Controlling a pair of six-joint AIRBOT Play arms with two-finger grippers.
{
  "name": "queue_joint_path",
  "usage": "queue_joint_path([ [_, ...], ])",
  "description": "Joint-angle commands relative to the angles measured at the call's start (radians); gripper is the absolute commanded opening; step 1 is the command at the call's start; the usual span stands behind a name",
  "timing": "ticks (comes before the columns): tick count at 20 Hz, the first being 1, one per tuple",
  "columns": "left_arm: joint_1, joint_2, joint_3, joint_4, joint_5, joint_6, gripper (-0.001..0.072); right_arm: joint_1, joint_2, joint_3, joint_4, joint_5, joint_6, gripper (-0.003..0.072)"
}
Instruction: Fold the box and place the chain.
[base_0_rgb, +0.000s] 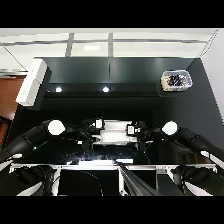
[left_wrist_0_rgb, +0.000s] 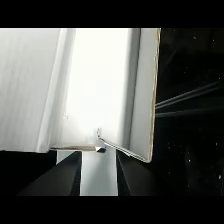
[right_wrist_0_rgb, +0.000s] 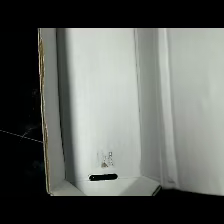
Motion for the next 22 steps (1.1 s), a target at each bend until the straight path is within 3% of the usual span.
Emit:
queue_joint_path([
  [1,-0.003,-0.013,0.000,-0.105,0.023,0.003,0.0258,0.001,0.000,0.001,0.000,0.000,0.000,0.0442],
  [4,-0.018,-0.056,0.000,-0.178,0.035,0.080,0.0257,0.001,0.000,0.001,0.000,0.000,0.000,0.0442],
  [10,-0.049,-0.082,0.000,-0.180,0.080,0.098,0.0248,0.001,0.000,0.001,0.000,0.000,0.000,0.0442],
  [12,-0.049,-0.082,0.000,-0.180,0.077,0.098,0.0481,0.001,0.000,0.001,0.000,0.000,0.000,0.0442],
  [13,-0.049,-0.082,0.000,-0.179,0.074,0.098,0.0476,0.001,0.000,0.001,0.000,0.000,0.000,0.0442],
  [14,-0.049,-0.082,0.000,-0.179,0.074,0.098,0.0419,0.001,0.000,0.001,0.000,0.000,0.000,0.0442],
  [15,-0.049,-0.082,0.000,-0.179,0.073,0.097,0.0239,0.001,0.000,0.001,0.000,0.000,0.000,0.0442],
  [16,-0.049,-0.082,0.000,-0.180,0.071,0.097,0.0240,0.001,0.000,0.001,0.000,0.000,0.000,0.0443],
  [17,-0.049,-0.081,0.000,-0.180,0.070,0.097,0.0294,0.001,0.000,0.001,0.000,0.000,0.000,0.0442],
  [18,-0.045,-0.079,0.003,-0.170,0.061,0.097,0.0237,0.001,0.000,0.001,0.000,0.000,0.000,0.0442],
  [19,-0.033,-0.069,0.011,-0.131,0.041,0.091,0.0041,0.001,0.000,0.001,0.000,0.000,0.000,0.0442],
  [22,0.063,0.023,0.038,0.063,-0.048,-0.134,0.0027,0.001,0.000,0.001,0.000,0.000,0.000,0.0442],
])
